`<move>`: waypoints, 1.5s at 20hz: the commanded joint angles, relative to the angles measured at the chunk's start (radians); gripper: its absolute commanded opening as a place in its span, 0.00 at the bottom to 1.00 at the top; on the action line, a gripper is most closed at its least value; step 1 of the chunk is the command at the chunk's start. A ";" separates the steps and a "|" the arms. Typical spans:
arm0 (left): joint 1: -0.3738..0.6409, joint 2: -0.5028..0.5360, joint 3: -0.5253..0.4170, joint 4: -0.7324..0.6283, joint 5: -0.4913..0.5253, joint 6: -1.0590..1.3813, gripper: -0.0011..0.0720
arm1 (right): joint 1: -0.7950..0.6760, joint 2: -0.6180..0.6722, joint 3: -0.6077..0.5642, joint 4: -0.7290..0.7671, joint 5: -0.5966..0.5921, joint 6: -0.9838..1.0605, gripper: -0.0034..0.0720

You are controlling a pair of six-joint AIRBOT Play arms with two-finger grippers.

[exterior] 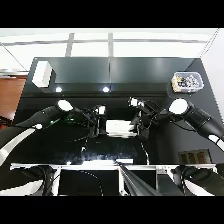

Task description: Fold the box and place the chain.

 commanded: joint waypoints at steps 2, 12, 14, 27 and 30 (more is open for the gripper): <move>0.000 0.000 0.001 0.000 0.000 0.000 0.57 | 0.000 0.035 0.005 0.005 -0.001 0.028 0.47; 0.000 0.000 0.001 0.000 0.000 0.000 0.57 | -0.100 0.106 0.010 0.182 0.000 0.598 0.07; 0.000 0.000 0.001 0.000 0.000 0.000 0.57 | -0.092 0.102 -0.041 0.241 0.000 0.764 0.07; 0.000 0.000 0.001 0.000 0.000 0.000 0.57 | -0.017 -0.058 -0.114 0.434 -0.083 0.773 0.07; 0.000 0.000 0.001 0.000 0.000 0.000 0.57 | -0.017 -0.103 -0.114 0.407 -0.083 0.772 0.07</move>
